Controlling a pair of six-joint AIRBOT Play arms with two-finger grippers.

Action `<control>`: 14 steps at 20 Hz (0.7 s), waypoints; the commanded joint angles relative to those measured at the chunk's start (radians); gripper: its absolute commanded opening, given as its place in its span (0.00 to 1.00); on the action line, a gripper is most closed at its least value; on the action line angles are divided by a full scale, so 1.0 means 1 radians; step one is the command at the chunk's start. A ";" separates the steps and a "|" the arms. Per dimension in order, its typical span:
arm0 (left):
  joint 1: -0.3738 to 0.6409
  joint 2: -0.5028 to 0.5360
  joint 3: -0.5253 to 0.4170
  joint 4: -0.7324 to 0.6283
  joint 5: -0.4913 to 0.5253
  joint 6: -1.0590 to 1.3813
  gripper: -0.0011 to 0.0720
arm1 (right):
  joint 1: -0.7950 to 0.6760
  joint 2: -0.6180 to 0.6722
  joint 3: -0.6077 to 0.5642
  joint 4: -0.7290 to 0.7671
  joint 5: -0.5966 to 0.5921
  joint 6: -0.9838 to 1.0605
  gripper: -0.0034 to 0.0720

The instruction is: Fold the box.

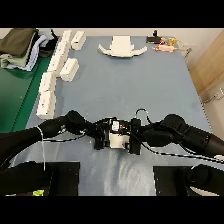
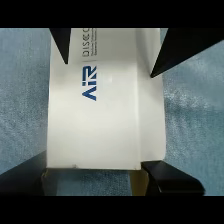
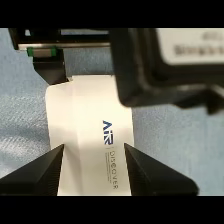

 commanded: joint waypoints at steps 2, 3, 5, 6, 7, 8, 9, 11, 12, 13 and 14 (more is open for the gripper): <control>0.001 0.000 0.000 0.000 -0.001 0.000 0.65 | 0.001 -0.006 0.003 -0.090 0.030 -0.021 0.82; 0.001 0.000 0.000 0.000 -0.001 0.000 0.65 | 0.001 -0.003 0.003 -0.109 0.030 -0.021 0.82; 0.000 0.000 0.000 0.000 -0.001 0.000 0.65 | 0.001 0.016 0.003 -0.114 0.031 -0.021 0.82; 0.001 0.000 0.000 0.000 -0.001 0.000 0.65 | 0.001 0.026 0.003 -0.114 0.036 -0.021 0.82; 0.001 0.000 0.000 0.000 -0.001 0.000 0.65 | 0.001 0.034 0.003 -0.114 0.038 -0.021 0.82; 0.001 0.000 0.000 0.000 -0.001 0.000 0.65 | 0.001 0.039 0.003 -0.115 0.039 -0.021 0.82; 0.000 0.000 0.000 0.000 -0.001 0.000 0.65 | 0.001 0.040 0.003 -0.115 0.039 -0.021 0.82; 0.001 0.000 0.000 0.000 -0.001 0.000 0.65 | 0.001 0.041 0.003 -0.115 0.039 -0.021 0.82; 0.000 0.000 0.000 0.000 -0.001 0.000 0.65 | 0.001 0.042 0.003 -0.114 0.040 -0.021 0.82; 0.000 0.000 0.000 0.000 -0.001 0.000 0.65 | 0.001 0.042 0.004 -0.114 0.042 -0.021 0.82; 0.000 0.000 0.000 0.000 -0.001 0.000 0.65 | 0.001 0.042 0.005 -0.114 0.043 -0.021 0.82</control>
